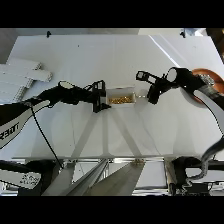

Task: Fold the box and place the chain.

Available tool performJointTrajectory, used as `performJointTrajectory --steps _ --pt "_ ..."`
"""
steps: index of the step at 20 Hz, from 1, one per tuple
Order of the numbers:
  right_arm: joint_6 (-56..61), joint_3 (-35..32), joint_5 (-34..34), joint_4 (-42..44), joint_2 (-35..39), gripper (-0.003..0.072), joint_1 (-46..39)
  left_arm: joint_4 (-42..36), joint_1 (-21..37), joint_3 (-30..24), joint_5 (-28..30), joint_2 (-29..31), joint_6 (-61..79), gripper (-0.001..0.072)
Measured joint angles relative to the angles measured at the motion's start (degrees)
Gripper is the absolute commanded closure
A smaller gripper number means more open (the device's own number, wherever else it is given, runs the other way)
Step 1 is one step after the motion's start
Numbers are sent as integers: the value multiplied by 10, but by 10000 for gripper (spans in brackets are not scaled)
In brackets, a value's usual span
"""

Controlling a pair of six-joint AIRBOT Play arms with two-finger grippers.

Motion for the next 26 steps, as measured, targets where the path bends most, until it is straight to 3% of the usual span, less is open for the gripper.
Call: performJointTrajectory --steps 2,3,10,11,12,13,19,26 --pt "0 0 1 2 1 542 3 0 0 0 0 0 0 316" --pt "1 0 2 3 2 458 4 0 0 0 0 0 0 316" --pt "-4 0 -8 0 -4 452 8 0 0 0 0 0 0 316" --pt "-4 0 -10 -1 -9 474 8 0 0 0 0 0 0 316" --pt "-5 0 -10 0 -14 550 8 0 0 0 0 0 0 316" --pt "-5 1 -9 0 -18 674 9 0 0 0 0 0 0 316" --pt "2 0 2 -5 -14 678 22 0 0 0 0 0 0 316" --pt "27 0 -19 23 81 680 29 0 0 0 0 0 0 316"
